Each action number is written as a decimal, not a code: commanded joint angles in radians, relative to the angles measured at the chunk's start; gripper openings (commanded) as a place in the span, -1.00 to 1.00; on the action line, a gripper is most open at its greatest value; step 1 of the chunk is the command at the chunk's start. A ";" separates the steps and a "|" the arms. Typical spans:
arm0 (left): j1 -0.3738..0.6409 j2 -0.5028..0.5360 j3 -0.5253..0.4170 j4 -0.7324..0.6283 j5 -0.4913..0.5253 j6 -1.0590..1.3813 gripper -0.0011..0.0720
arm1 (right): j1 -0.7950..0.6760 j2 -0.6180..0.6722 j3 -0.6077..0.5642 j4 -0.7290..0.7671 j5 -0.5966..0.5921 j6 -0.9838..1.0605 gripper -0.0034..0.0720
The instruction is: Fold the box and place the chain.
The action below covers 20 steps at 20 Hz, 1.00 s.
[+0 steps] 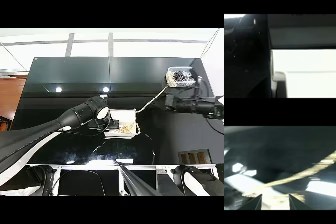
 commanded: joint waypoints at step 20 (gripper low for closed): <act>0.001 0.000 0.000 0.000 0.000 0.000 -0.89 | -0.026 -0.808 0.615 -0.186 -0.288 0.353 0.67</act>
